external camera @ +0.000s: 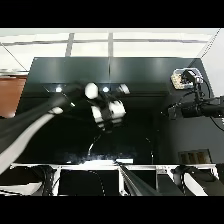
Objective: Fold the box and place the chain.
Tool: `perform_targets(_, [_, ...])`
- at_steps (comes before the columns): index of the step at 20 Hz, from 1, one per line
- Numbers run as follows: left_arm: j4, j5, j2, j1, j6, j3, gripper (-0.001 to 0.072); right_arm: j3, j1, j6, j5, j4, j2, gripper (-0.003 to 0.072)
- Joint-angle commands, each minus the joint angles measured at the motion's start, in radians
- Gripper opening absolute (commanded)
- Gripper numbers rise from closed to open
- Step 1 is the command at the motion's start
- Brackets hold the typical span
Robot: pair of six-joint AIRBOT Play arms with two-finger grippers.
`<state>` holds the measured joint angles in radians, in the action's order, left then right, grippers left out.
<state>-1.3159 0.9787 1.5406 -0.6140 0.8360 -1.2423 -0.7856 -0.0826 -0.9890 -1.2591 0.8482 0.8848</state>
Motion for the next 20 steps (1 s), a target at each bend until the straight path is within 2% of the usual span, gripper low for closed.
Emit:
perform_targets(1, [-0.115, 0.005, -0.041, 0.264, 0.146, -0.039, 0.0281, 0.000, 0.000, -0.018, 0.029, 0.000, 0.000, 0.0011])
perform_targets(5, [-0.109, -0.044, -0.017, 0.593, 0.280, -0.156, 0.0280, 0.000, 0.000, -0.037, 0.037, -0.003, 0.000, 0.0011])
perform_targets(8, [-0.108, -0.044, 0.079, 0.761, 0.340, -0.313, 0.0280, 0.000, 0.004, -0.040, 0.037, -0.015, 0.000, 0.0011])
perform_targets(10, [-0.101, -0.032, 0.182, 0.822, 0.350, -0.444, 0.0280, 0.000, 0.018, -0.043, 0.042, -0.026, 0.000, 0.0011])
perform_targets(13, [-0.090, 0.000, 0.357, 0.861, 0.350, -0.642, 0.0280, 0.000, 0.043, -0.084, 0.068, -0.028, 0.000, 0.0011])
perform_targets(17, [-0.100, -0.003, 0.507, 0.895, 0.411, -0.756, 0.0280, 0.000, 0.056, -0.107, 0.117, -0.027, 0.000, 0.0011])
perform_targets(20, [-0.097, -0.036, 0.568, 0.910, 0.417, -0.771, 0.0280, 0.000, 0.056, -0.106, 0.122, -0.024, 0.002, 0.0011])
